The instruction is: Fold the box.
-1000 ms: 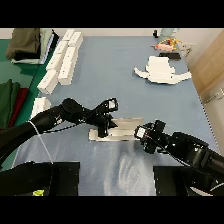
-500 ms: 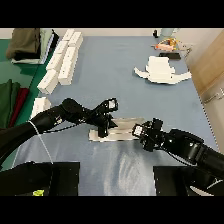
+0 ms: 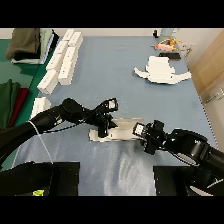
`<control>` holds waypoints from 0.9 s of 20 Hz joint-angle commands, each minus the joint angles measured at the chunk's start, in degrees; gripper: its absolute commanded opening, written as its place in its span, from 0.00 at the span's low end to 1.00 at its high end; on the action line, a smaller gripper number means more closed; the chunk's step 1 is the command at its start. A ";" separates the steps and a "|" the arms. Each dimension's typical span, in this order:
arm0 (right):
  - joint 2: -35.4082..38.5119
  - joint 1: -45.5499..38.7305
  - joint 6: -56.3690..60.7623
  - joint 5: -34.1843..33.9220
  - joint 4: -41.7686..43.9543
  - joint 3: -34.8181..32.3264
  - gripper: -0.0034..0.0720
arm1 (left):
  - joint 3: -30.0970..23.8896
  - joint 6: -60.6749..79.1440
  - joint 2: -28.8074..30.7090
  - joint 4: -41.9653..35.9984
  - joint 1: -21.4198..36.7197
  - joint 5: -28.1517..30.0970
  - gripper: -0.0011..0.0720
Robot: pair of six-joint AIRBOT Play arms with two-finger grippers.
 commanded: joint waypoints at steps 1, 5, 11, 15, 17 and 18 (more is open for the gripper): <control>1.49 0.00 -1.36 2.99 0.68 0.09 0.75 | -0.02 0.02 -0.04 0.00 -0.02 0.04 0.03; 1.97 0.04 -1.36 2.71 1.81 0.09 0.75 | -0.02 0.02 -0.04 0.00 -0.02 0.04 0.03; 1.99 0.00 -0.31 1.66 3.50 0.11 1.00 | -0.02 0.02 -0.04 0.00 -0.02 0.07 0.03; 3.41 0.00 -0.28 5.55 3.06 4.07 1.00 | -0.02 0.02 -0.04 0.00 -0.04 0.02 0.03; 4.70 0.00 -0.26 7.50 2.49 6.58 1.00 | -0.02 0.02 -0.04 0.00 -0.02 0.11 0.03; 4.90 0.00 -0.20 7.28 1.79 6.82 1.00 | -0.02 0.02 -0.04 0.00 -0.02 0.09 0.03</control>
